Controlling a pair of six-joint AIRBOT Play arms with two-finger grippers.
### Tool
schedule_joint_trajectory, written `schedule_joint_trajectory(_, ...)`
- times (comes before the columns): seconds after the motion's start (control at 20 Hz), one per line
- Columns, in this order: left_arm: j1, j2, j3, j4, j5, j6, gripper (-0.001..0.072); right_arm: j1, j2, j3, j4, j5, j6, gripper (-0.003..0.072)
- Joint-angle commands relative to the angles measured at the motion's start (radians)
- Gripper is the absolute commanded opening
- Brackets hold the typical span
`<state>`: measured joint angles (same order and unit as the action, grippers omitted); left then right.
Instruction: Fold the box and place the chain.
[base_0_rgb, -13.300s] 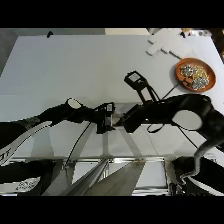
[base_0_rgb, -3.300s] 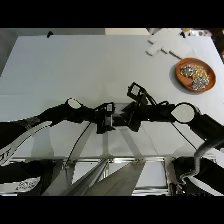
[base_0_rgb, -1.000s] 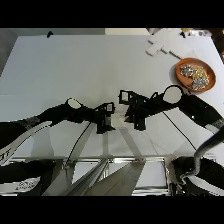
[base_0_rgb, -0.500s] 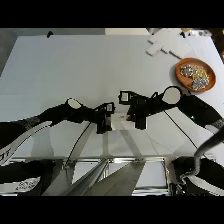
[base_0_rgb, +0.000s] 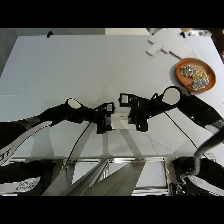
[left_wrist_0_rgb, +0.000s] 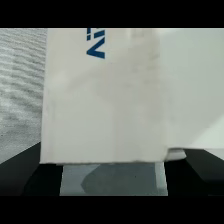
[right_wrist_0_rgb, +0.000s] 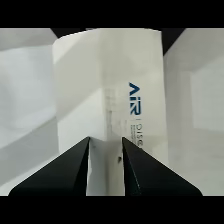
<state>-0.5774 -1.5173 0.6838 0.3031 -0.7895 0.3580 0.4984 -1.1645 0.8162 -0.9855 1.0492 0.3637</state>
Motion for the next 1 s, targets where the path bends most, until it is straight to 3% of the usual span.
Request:
schedule_joint_trajectory(0.0, 0.0, 0.001, 0.0, 0.001, 0.0, 0.001, 0.0134, 0.0, 0.0, 0.0, -0.024, -0.05, 0.008, 0.0226)
schedule_joint_trajectory(0.4, 0.0, 0.001, 0.0, 0.0, 0.0, 0.001, 0.0134, 0.0, 0.0, 0.0, -0.043, -0.052, 0.029, 0.0156)
schedule_joint_trajectory(0.95, 0.0, 0.001, 0.0, 0.0, 0.0, 0.0, 0.0134, 0.0, 0.0, 0.0, -0.038, -0.05, 0.032, 0.0151)
